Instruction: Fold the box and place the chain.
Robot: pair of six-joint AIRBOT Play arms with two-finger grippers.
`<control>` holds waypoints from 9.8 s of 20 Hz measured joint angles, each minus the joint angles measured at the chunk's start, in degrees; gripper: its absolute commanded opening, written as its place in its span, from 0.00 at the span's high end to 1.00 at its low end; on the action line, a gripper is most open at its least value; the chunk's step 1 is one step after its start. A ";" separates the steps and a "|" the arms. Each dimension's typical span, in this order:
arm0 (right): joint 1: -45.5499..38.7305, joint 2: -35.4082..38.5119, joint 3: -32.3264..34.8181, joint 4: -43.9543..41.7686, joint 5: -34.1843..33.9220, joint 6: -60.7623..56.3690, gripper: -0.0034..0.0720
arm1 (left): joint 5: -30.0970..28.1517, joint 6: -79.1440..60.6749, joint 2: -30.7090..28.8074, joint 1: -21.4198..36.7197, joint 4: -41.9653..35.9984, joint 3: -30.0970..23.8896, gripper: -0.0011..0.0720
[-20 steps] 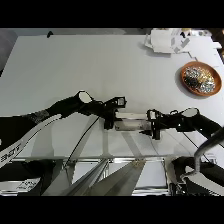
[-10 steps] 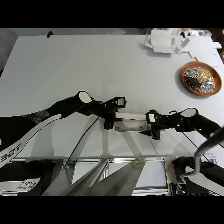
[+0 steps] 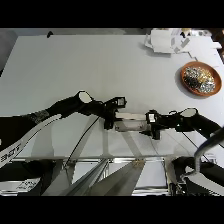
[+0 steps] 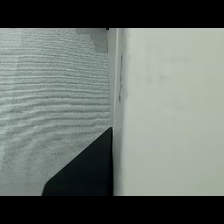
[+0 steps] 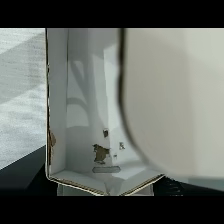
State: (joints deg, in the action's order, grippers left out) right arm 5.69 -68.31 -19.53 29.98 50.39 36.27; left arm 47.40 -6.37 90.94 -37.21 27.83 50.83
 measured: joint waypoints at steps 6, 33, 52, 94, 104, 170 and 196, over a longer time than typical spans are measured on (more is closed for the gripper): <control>0.00 0.00 0.00 0.02 -0.04 0.02 0.43 | 0.00 0.00 0.00 0.00 0.00 0.00 0.97; 0.04 -0.02 0.00 0.02 -0.09 0.04 0.43 | 7.41 32.98 -22.21 -4.37 29.99 -0.02 0.98; 0.07 -0.04 0.00 0.00 -0.11 0.04 0.43 | -27.87 40.72 -10.27 -10.32 17.22 -0.02 0.98; 0.07 -0.04 0.00 0.00 -0.04 0.04 0.43 | -0.39 28.81 -16.15 -5.11 33.94 -5.55 0.75; 0.07 -0.04 0.00 0.00 -0.04 0.04 0.43 | -3.80 19.71 -15.19 -5.11 33.40 -5.55 0.70; 0.07 -0.02 0.00 0.00 -0.07 0.04 0.43 | 1.01 88.41 -24.65 7.48 38.10 -13.35 0.98; 0.07 -0.02 0.00 0.00 -0.07 0.04 0.43 | -10.05 81.24 -18.53 -3.67 9.38 -15.15 0.64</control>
State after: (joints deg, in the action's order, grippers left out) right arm 5.76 -68.34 -19.53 29.98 50.33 36.32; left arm 37.34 74.87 72.40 -40.88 37.21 35.68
